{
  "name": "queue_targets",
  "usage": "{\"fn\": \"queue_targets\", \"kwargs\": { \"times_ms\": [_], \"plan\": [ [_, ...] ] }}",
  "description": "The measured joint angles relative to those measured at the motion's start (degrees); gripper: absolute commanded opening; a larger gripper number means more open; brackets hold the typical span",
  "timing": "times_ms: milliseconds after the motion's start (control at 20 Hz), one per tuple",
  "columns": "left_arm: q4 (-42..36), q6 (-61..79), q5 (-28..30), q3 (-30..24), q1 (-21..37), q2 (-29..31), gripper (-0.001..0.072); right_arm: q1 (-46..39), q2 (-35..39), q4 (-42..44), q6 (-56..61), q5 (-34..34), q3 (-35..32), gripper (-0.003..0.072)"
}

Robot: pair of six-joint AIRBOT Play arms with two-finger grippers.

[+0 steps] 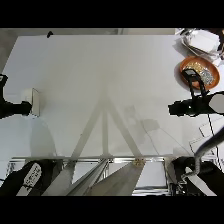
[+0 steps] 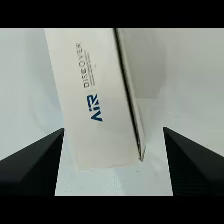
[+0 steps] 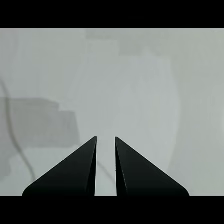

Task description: Fold the box and place the chain.

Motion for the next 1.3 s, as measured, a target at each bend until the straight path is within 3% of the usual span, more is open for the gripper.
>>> {"fn": "queue_targets", "kwargs": {
  "times_ms": [250,400,700,1300],
  "plan": [
    [-0.20,-0.50,-4.20,-0.02,-2.71,9.90,0.0692,0.00,0.00,-0.02,0.24,0.02,0.00,0.0136],
    [-0.70,-2.93,-7.39,-0.02,-3.21,12.70,0.0692,0.00,0.00,-0.02,0.35,0.04,0.00,0.0136],
    [-1.18,-5.81,-12.55,-0.02,-3.48,14.19,0.0691,0.00,0.00,-0.02,0.37,0.04,0.00,0.0136],
    [-1.73,-8.76,-15.41,-0.02,-3.50,14.38,0.0692,0.00,0.00,-0.02,0.37,0.07,0.00,0.0136]
  ]
}}
